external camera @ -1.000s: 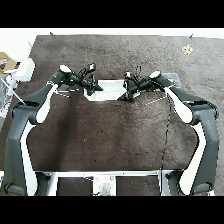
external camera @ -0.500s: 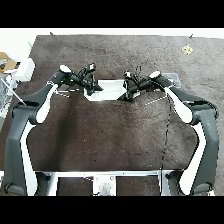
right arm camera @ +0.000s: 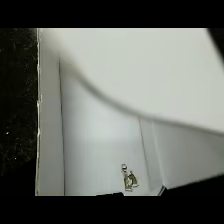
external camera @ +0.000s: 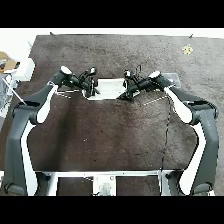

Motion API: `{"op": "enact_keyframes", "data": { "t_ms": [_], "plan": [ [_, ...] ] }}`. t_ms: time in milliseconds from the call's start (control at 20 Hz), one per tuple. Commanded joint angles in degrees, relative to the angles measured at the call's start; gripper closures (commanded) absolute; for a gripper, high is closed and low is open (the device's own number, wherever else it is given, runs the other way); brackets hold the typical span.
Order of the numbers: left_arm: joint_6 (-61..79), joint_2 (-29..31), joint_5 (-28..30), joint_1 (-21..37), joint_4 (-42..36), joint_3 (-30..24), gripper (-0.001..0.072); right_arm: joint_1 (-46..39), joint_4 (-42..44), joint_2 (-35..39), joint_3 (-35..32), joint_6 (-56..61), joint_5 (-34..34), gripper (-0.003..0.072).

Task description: Fold the box and place the chain.

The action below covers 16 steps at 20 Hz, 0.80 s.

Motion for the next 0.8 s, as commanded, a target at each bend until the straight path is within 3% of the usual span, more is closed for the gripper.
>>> {"op": "enact_keyframes", "data": {
  "t_ms": [0, 150, 400, 550, 600, 650, 750],
  "plan": [
    [-1.60, 0.66, -1.55, 0.50, -0.52, 0.09, 0.0402, -0.02, -0.31, 0.04, 0.02, -0.11, 1.18, 0.0093],
    [-4.63, 2.56, -2.99, 2.29, -0.85, 0.13, 0.0402, -0.02, -0.31, 0.02, 0.02, -0.11, 1.18, 0.0093],
    [-12.74, 8.79, -12.37, 7.37, -1.22, 0.15, 0.0403, -0.02, -0.31, 0.02, 0.02, -0.11, 1.18, 0.0093],
    [-19.21, 9.60, -18.58, 8.22, -4.92, -0.26, 0.0406, -0.02, -0.31, 0.04, 0.02, -0.11, 1.18, 0.0093],
    [-21.00, 9.60, -19.15, 7.54, -4.70, -0.68, 0.0499, -0.02, -0.31, 0.04, 0.02, -0.11, 1.18, 0.0093],
    [-21.14, 9.57, -19.32, 6.73, -4.63, -1.14, 0.0660, -0.02, -0.31, 0.04, 0.02, -0.11, 1.18, 0.0093],
    [-20.98, 9.53, -18.21, 4.81, -4.22, -1.84, 0.0700, -0.02, -0.31, 0.04, 0.02, -0.11, 1.18, 0.0093]
  ]
}}
